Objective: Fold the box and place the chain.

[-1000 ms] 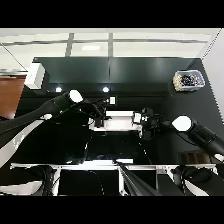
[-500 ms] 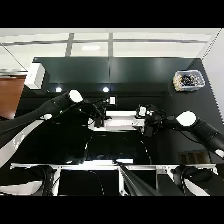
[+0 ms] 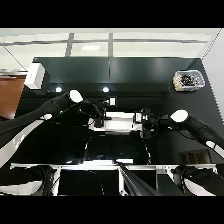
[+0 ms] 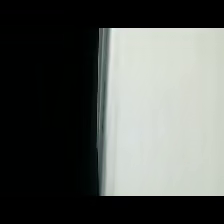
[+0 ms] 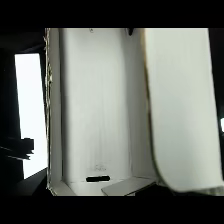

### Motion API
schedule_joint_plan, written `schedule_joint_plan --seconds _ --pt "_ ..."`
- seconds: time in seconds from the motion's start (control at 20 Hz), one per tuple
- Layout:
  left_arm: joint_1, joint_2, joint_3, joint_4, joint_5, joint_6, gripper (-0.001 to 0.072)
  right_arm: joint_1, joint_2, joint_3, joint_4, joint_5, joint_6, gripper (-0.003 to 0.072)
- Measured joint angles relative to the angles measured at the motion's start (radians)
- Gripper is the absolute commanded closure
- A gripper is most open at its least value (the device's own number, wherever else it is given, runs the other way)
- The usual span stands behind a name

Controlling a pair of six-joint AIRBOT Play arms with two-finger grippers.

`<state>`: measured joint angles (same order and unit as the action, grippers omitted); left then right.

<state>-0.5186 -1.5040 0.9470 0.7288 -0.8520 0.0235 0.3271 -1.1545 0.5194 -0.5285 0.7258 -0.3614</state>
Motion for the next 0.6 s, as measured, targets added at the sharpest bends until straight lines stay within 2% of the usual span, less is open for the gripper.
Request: schedule_joint_plan --seconds 0.6 --pt "0.000 0.000 0.000 -0.002 -0.041 -0.004 0.0684 -0.002 -0.089 0.015 0.004 0.016 -0.027 -0.0011"
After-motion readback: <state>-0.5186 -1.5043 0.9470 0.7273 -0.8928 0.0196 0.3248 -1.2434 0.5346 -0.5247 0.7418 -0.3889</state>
